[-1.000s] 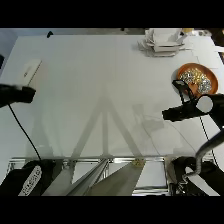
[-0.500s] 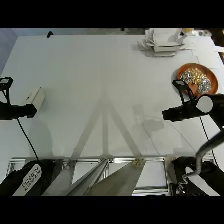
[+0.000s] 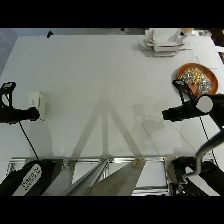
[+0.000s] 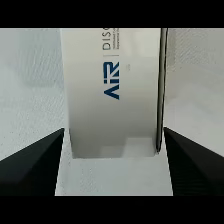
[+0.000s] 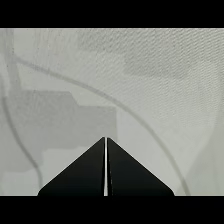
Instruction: Fold the box and place the chain.
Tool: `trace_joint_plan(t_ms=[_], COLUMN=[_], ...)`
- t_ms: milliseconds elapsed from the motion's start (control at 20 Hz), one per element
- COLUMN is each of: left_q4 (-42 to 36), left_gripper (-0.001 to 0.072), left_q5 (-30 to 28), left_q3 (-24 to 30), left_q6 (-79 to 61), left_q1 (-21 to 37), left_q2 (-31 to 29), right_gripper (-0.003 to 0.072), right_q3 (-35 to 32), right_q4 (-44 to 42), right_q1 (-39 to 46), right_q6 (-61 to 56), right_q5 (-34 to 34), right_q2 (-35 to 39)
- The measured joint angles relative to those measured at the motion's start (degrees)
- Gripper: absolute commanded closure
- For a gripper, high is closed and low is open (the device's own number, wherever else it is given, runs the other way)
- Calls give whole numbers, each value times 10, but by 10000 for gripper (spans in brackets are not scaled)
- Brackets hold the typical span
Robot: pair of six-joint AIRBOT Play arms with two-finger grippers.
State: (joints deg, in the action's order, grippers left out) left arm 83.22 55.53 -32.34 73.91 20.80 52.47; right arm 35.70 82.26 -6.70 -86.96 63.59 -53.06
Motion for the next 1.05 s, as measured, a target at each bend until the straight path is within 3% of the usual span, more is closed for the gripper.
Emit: trace_joint_plan(t_ms=[600,1050], left_q4=[35,42], left_gripper=[17,17], left_q5=[24,11], left_q3=[0,0], left_q6=[35,35], left_q1=[-56,-79], left_q2=[-181,-209], right_gripper=[668,668], right_q3=[0,0], right_q4=[0,0], right_q1=[0,0], right_q6=[0,0], right_q5=[0,0], right_q2=[0,0])
